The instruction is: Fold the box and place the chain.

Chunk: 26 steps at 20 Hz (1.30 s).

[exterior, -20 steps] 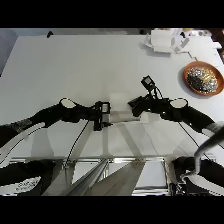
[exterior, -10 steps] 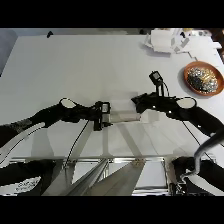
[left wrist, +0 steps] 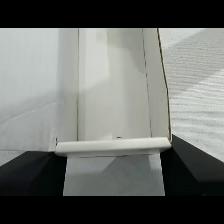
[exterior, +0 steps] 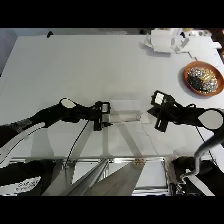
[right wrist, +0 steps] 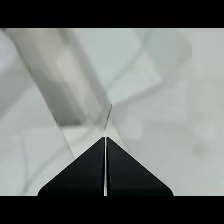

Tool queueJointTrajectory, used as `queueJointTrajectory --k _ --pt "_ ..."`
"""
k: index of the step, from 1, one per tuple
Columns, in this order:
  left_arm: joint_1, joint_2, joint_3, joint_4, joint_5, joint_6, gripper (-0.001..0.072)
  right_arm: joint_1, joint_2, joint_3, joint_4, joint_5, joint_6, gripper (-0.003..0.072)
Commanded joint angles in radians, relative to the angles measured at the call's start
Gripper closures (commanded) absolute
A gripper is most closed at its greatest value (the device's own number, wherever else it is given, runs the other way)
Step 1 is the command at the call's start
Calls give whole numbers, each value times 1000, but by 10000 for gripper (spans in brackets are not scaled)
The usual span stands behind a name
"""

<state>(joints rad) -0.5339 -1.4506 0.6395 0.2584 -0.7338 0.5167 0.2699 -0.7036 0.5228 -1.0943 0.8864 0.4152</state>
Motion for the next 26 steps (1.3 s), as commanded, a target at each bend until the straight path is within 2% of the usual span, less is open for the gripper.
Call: queueJointTrajectory --k 1,5,7,8,9,14,20,26 --pt "0 0 0 0 0 0 597 -1 26 -4 -139 56 -3 667" --pt "0 0 0 0 -2 -1 597 -1 6 -4 -122 100 -177 663" --pt "0 0 0 0 -3 0 597 -1 -42 -4 -74 132 -339 546" --pt "0 0 0 0 -3 -1 597 -1 -74 -4 -47 121 -376 534" --pt "0 0 0 0 -3 -1 597 -1 -113 -4 -26 89 -401 483" --pt "0 0 0 0 -3 -1 597 -1 -290 -4 31 -56 -504 477" --pt "0 0 0 0 -3 0 597 -1 -338 -4 59 -201 -584 477" --pt "0 0 0 0 -3 0 597 -1 -388 -4 236 -159 -689 479"
